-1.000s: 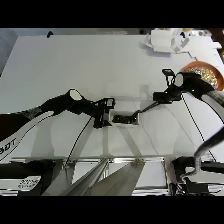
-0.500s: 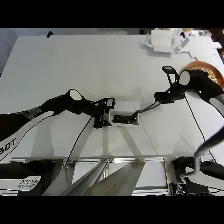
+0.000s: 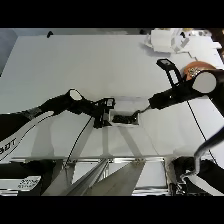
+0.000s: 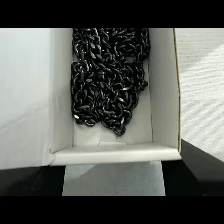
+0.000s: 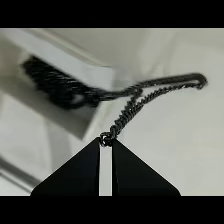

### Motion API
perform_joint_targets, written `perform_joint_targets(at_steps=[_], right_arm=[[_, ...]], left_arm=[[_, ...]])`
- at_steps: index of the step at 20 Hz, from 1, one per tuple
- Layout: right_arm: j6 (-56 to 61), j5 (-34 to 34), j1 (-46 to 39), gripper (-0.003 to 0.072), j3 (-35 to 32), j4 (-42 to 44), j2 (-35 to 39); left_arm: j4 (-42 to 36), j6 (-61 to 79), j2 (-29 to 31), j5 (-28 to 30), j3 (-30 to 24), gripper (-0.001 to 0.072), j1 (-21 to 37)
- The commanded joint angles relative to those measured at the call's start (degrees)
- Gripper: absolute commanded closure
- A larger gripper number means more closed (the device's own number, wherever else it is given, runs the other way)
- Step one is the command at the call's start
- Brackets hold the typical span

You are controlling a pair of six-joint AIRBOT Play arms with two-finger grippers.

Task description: Fold the box and place the chain.

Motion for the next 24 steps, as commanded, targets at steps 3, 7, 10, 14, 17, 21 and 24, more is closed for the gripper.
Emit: perform_joint_targets(at_steps=[3, 7, 10, 14, 17, 21, 24], right_arm=[[-0.3, -6.1, 10.4, 0.0672, 0.1, 7.4, 2.9], [-0.3, -17.5, 17.9, 0.0672, 0.1, 8.4, 2.9], [-0.3, -24.6, 20.6, 0.0672, 0.1, 8.6, 2.9], [0.0, -27.1, 20.7, 0.0672, 0.1, 9.1, 2.9], [-0.1, -30.2, 20.7, 0.0672, 0.1, 9.9, 2.9], [1.0, -27.0, 20.7, 0.0672, 0.0, 7.8, 2.0], [2.6, -25.1, 20.7, 0.0672, -1.8, 6.6, -0.2]], left_arm=[[0.0, 0.0, 0.0, 0.0, 0.0, 0.0538, 0.0], [0.0, 0.0, 0.0, 0.0, 0.0, 0.0538, 0.0], [0.0, 0.0, 0.0, 0.0, 0.0, 0.0538, 0.0], [0.0, 0.0, 0.0, 0.0, 0.0, 0.0538, 0.0], [0.0, 0.0, 0.0, 0.0, 0.0, 0.0538, 0.0], [0.0, 0.0, 0.0, 0.0, 0.0, 0.0538, 0.0], [0.0, 0.0, 0.0, 0.0, 0.0, 0.0538, 0.0]])
